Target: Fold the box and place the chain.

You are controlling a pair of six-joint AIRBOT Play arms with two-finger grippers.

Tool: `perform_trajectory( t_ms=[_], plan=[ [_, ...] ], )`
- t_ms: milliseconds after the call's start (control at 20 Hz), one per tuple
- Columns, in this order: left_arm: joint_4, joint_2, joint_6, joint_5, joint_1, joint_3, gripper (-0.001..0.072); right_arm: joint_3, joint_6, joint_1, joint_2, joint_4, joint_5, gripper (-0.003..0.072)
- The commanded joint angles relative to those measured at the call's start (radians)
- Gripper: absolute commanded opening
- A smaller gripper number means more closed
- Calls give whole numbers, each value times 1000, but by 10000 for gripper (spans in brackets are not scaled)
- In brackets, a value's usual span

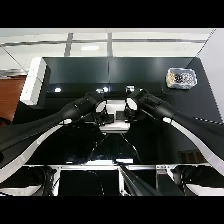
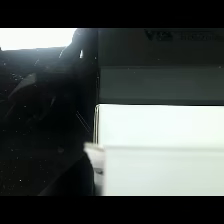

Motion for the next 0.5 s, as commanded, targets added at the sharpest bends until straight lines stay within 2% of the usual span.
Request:
perform_trajectory(
  t_ms=[0, 50, 150, 450],
  plan=[
    [2, -1, 2, -6, 1, 0, 27, 2, 17, 2, -2, -4, 9, 14],
    [2, -1, 2, -6, 1, 0, 27, 2, 17, 2, -2, 4, 6, 18],
    [2, -1, 2, -6, 1, 0, 27, 2, 16, 1, -2, 18, -6, 208],
    [2, -1, 2, -6, 1, 0, 27, 1, -11, -8, -21, 51, -13, 206]
  ],
)
